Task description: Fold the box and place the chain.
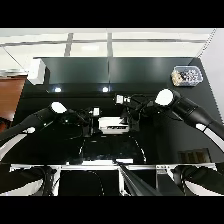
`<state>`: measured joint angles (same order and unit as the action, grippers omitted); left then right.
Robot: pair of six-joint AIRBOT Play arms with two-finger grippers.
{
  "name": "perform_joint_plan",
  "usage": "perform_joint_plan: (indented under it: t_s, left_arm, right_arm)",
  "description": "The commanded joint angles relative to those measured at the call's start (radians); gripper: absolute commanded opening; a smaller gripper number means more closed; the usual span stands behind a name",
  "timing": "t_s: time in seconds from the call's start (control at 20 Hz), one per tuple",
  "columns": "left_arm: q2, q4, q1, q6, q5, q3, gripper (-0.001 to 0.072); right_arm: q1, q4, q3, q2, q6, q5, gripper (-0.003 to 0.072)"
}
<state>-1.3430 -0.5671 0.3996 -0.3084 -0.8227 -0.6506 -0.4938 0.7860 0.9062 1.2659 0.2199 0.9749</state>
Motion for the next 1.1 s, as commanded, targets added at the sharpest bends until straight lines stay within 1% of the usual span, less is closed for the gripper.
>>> perform_joint_plan:
  t_s: [0.0,0.55,0.6,0.65,0.7,0.95,1.05]
  left_arm:
    - [0.000,0.000,0.000,0.000,0.000,-0.001,0.0484]
    - [0.000,0.000,0.000,0.000,0.000,-0.001,0.0484]
    - [0.000,0.000,0.000,0.000,0.000,-0.001,0.0484]
    - [0.000,0.000,0.000,0.000,0.000,-0.001,0.0484]
    - [0.000,0.000,0.000,0.000,0.000,-0.001,0.0484]
    - [0.000,0.000,0.000,0.000,0.000,-0.001,0.0484]
    - [0.000,0.000,0.000,0.000,0.000,-0.001,0.0484]
  right_arm:
    - [-0.001,0.006,0.000,0.002,0.000,0.018,0.0230]
    - [-0.001,0.028,-0.016,0.014,0.000,0.016,0.0232]
    - [-0.001,0.028,-0.016,0.014,0.000,0.016,0.0284]
    - [-0.001,0.027,-0.017,0.015,0.001,0.016,0.0357]
    - [-0.001,0.027,-0.021,0.016,0.000,0.015,0.0378]
    - [0.000,0.027,-0.038,0.011,0.004,0.020,0.0378]
    - [0.003,0.034,-0.035,-0.018,0.046,0.040,0.0378]
